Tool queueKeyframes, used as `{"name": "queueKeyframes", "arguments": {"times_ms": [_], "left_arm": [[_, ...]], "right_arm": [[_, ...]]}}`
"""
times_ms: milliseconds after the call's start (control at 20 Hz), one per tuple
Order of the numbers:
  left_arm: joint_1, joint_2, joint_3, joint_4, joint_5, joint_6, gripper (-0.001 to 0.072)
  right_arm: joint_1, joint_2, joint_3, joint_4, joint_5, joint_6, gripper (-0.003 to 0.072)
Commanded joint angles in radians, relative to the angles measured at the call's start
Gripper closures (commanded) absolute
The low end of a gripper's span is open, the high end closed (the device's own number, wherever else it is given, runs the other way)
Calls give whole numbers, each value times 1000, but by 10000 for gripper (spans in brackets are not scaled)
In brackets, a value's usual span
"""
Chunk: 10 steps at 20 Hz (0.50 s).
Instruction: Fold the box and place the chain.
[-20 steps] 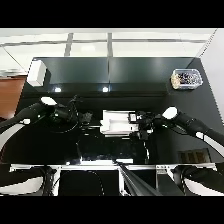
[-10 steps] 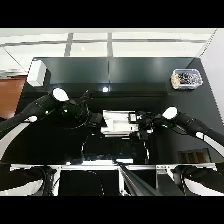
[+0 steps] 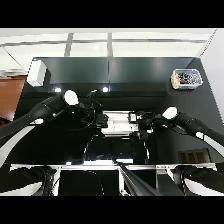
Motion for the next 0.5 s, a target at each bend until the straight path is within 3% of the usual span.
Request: {"name": "queueKeyframes", "arguments": {"times_ms": [0,300,450], "left_arm": [[-46,-2,2,128,47,-132,362],[-122,-3,8,301,47,-339,362],[-170,-24,58,358,16,-418,362]], "right_arm": [[0,0,0,0,0,0,295],[0,0,0,0,0,0,296],[0,0,0,0,0,0,296]]}}
